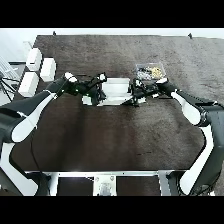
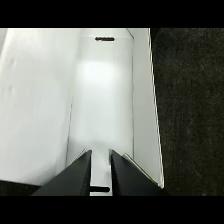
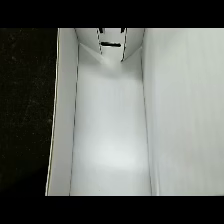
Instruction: Fold the box and place the chain.
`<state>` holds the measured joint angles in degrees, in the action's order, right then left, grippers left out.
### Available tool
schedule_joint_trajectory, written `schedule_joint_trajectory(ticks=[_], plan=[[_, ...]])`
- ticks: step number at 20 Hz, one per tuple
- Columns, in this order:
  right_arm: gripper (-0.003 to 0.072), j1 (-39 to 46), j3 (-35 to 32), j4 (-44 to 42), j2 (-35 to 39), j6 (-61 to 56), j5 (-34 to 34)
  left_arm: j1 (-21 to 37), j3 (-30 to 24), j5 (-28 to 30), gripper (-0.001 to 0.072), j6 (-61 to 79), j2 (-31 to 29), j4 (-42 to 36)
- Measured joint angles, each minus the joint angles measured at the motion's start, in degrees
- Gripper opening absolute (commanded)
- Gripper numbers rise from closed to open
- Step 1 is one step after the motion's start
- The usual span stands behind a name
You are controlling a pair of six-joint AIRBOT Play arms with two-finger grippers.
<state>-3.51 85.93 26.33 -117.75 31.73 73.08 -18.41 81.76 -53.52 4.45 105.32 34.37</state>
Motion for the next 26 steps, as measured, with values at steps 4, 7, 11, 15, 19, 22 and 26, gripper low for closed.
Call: schedule_joint_trajectory(ticks=[4, 7, 11, 15, 19, 22, 26], plan=[[0.0495, -0.02, 0.00, 0.20, 0.00, 0.02, -0.22, 0.00, 0.02, -0.52, 0.0377, 0.20, 0.68, -0.42], [0.0495, -0.02, 0.00, 0.22, -0.02, 0.11, -0.20, 0.02, 0.04, -1.03, 0.0380, 0.17, 1.27, -0.48], [0.0495, -0.02, 0.00, 0.20, -0.02, 0.15, -0.13, 0.00, 0.02, -1.11, 0.0664, 0.31, 1.53, -0.44], [0.0495, -0.02, 0.00, 0.15, 0.00, 0.11, -0.13, 0.00, 0.02, -1.11, 0.0664, 0.39, 1.60, -0.37], [0.0495, -0.02, 0.00, 0.13, 0.00, 0.07, -0.13, 0.00, 0.04, -1.09, 0.0605, 0.42, 1.60, -0.33], [0.0495, -0.02, 0.00, 0.04, 0.00, -0.02, -0.15, 0.04, 0.00, -1.16, 0.0326, 0.46, 1.66, 0.22], [0.0495, -0.02, 0.00, -0.07, -0.02, -0.02, -0.22, 1.77, -0.02, -1.49, 0.0229, 0.57, 1.51, 0.50]])
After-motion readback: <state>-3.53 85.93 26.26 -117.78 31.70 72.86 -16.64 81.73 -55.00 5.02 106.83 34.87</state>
